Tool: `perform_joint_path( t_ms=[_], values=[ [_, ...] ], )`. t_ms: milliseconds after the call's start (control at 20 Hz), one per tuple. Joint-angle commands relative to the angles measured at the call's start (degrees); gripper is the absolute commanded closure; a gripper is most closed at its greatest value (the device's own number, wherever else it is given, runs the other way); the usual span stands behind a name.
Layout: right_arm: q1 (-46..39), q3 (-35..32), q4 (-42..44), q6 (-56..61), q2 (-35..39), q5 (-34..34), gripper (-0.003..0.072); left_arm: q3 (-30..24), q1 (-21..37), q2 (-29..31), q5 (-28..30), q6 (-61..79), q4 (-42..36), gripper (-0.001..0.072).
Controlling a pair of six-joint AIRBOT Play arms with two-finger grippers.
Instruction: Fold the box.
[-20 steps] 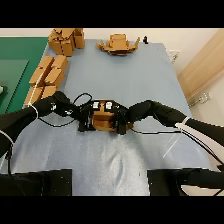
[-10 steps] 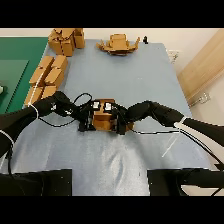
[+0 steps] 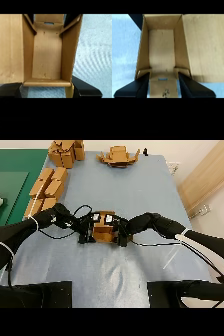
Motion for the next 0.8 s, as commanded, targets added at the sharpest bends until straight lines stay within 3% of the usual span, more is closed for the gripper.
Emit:
perform_joint_path(
  t_ms=[0,50,150,200,350,550,750],
  values=[
    [-0.96,-0.02,-9.57,12.76,1.36,-6.19,0.0364,0.00,-0.02,0.00,-0.07,0.02,0.07,0.0484],
    [-1.33,-0.02,-10.29,13.03,1.73,-7.67,0.0430,0.00,-0.02,0.00,-0.07,0.02,0.07,0.0484],
    [-1.49,-0.02,-10.21,13.03,2.21,-8.63,0.0654,0.00,-0.02,0.00,-0.09,0.02,0.07,0.0484],
    [-1.49,0.00,-10.10,13.07,2.51,-8.39,0.0675,0.00,-0.02,0.00,-0.09,0.02,0.07,0.0484],
    [-1.49,-0.02,-7.41,16.85,5.73,-3.91,0.0678,0.00,-0.02,0.00,-0.09,0.02,0.04,0.0484],
    [-5.03,-1.07,-7.58,32.22,15.26,-2.12,0.0678,0.00,-0.02,0.00,-0.07,0.02,0.07,0.0484],
    [-16.70,-9.97,-7.65,50.88,25.40,-3.52,0.0678,0.00,-0.02,0.00,0.00,0.02,0.07,0.0484]
  ],
)
